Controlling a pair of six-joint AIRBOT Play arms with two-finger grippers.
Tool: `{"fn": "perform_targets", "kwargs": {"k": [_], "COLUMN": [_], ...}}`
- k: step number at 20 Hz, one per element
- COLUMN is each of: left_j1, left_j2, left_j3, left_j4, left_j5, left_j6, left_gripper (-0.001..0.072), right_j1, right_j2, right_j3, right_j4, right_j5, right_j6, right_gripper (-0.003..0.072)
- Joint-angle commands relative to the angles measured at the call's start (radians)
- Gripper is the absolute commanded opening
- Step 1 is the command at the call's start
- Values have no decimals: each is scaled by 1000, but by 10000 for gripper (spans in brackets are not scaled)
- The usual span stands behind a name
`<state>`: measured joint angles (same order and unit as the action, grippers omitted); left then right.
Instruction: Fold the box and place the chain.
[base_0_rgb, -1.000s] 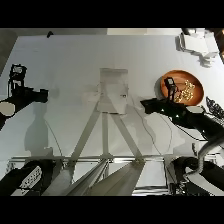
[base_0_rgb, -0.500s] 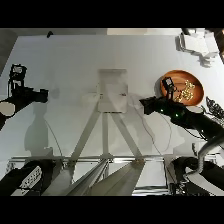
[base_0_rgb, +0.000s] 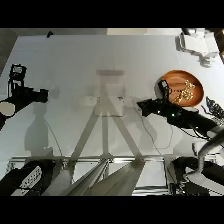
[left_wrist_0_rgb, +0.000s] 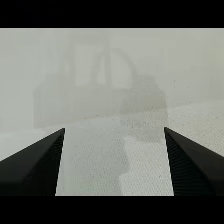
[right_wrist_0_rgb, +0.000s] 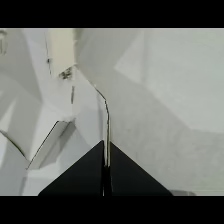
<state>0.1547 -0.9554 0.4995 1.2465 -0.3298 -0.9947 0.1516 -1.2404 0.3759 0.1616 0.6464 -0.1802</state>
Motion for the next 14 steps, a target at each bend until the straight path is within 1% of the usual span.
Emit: {"fn": "perform_targets", "kwargs": {"k": [1,12,14], "left_j1": [0,1,1], "left_j2": [1,1,0], "left_j3": [0,0,0], "left_j4": [-1,-26,-27], "left_j5": [0,0,-15], "left_j6": [0,0,-1], "left_gripper": [697,697,696], "right_j1": [1,1,1], "right_j2": [-25,-25,-25], "right_j3": [0,0,0], "right_j4": [70,72,72], "right_j5": [51,51,51], "right_j6": [-40,-39,-39], "right_gripper": [15,16,16]}}
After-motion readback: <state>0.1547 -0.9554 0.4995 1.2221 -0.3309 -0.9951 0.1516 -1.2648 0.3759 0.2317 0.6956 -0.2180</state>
